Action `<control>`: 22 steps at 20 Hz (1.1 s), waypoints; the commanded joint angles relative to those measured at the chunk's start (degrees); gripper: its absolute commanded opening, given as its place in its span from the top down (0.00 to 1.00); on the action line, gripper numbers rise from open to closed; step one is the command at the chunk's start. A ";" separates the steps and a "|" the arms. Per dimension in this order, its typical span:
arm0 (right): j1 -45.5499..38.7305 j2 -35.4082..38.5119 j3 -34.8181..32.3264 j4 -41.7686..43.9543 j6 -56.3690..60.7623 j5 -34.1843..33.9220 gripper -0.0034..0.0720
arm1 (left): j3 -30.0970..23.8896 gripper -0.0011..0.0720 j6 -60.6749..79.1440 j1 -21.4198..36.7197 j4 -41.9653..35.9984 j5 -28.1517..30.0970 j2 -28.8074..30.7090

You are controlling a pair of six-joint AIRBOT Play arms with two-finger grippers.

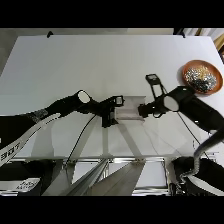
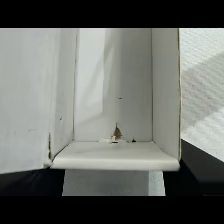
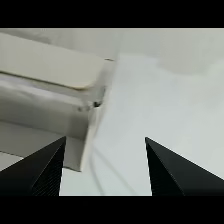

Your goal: Fold the box and place the chain.

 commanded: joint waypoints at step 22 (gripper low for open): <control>-54.40 -33.38 24.22 10.03 -27.58 -18.91 0.52 | 0.02 0.77 -0.02 0.00 0.00 0.02 0.02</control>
